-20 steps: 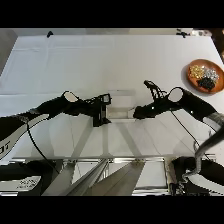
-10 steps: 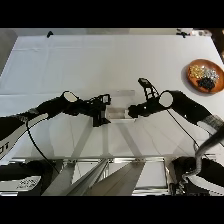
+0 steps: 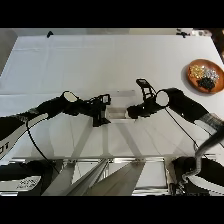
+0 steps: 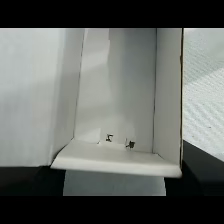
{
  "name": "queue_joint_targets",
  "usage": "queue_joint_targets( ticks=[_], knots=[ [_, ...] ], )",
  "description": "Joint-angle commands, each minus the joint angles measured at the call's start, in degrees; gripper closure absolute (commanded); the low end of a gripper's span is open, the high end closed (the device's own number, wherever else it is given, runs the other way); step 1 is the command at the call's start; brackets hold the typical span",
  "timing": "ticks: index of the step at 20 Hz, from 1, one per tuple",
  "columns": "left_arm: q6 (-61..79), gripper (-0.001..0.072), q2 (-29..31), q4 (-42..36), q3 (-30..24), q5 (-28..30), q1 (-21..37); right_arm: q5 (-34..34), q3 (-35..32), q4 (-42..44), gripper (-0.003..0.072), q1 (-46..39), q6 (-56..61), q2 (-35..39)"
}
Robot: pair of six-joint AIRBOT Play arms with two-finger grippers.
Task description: Fold the box and place the chain.
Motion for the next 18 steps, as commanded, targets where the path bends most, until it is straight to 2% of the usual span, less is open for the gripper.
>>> queue_joint_targets(
  ticks=[1,5,7,14,16,18],
  knots=[
    [0.0,0.0456,0.1,0.0,0.0,0.0,0.0,0.6,2.2,-4.1,0.0325,2.3,4.2,-2.2],
    [0.0,0.0456,0.0,0.0,0.0,0.0,0.0,3.0,4.3,-6.5,0.0326,2.6,8.1,-5.3],
    [0.0,0.0456,0.0,0.0,0.0,0.0,0.0,2.9,4.4,-6.6,0.0356,2.6,9.2,-6.2],
    [0.0,0.0456,0.0,0.0,0.0,0.0,0.0,2.7,4.4,-9.6,0.0375,2.5,14.4,-7.1],
    [0.0,0.0456,0.1,0.0,0.0,0.0,0.0,2.5,4.4,-9.3,0.0508,2.6,15.3,-8.0],
    [0.0,0.0456,0.1,0.0,0.0,0.0,0.0,1.8,4.4,-8.3,0.0512,2.6,15.6,-8.7]
  ],
)
